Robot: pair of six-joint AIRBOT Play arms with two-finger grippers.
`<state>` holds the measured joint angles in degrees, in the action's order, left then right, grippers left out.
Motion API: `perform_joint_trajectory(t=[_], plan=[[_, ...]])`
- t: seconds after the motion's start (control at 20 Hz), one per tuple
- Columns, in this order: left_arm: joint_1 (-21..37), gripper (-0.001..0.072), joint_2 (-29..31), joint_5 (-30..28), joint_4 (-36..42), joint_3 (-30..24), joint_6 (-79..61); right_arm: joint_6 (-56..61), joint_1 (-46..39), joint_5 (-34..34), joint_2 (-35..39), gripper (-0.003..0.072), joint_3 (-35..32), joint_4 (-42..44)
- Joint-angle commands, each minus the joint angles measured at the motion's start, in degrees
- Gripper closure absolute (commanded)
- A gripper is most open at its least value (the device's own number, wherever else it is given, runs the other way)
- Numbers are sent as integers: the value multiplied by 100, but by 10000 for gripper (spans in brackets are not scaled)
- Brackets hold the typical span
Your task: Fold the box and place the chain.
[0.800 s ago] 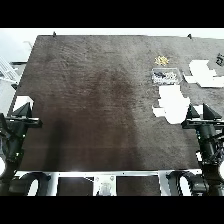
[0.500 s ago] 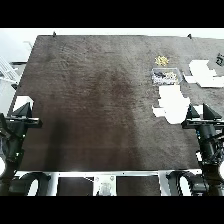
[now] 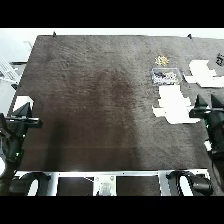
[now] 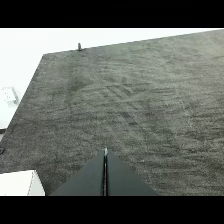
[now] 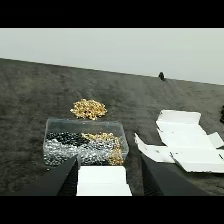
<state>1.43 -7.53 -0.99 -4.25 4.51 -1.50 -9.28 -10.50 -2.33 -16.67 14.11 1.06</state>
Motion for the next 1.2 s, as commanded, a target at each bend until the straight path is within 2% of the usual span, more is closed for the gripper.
perform_joint_trajectory(t=[0.0,0.15,0.25,0.4,0.45,0.5,0.55,0.6,0.65,0.95,1.15], plan=[[7,688,0,-2,-2,-4,-2,17,-590,-691,-1576,211,1003,-24],[7,688,0,0,-2,-4,-2,935,-1394,-2076,-2704,213,1755,-330],[7,687,0,-2,-2,-4,-2,1965,-1967,-2555,-3165,212,2002,-955],[7,688,0,0,-2,-4,-2,2122,-2874,-2789,-3005,211,1989,-1088],[7,688,0,0,-2,-4,-2,2083,-3200,-3001,-2870,244,2013,-1080],[7,688,0,-7,-2,-4,-2,2559,-3534,-3366,-2879,271,2138,-1532],[7,688,0,9,-2,-4,-2,3314,-3893,-4000,-3091,242,2404,-2465],[7,688,0,46,-2,-4,-2,3928,-4245,-4739,-3512,205,2785,-3429],[7,688,0,33,-2,-4,-2,4186,-4376,-5069,-3963,189,3119,-3989],[7,688,0,48,-2,-4,-2,4492,-4590,-6577,-6382,192,5158,-4760],[7,688,0,55,-2,-4,-2,5042,-4588,-8417,-8249,191,7136,-5320]])
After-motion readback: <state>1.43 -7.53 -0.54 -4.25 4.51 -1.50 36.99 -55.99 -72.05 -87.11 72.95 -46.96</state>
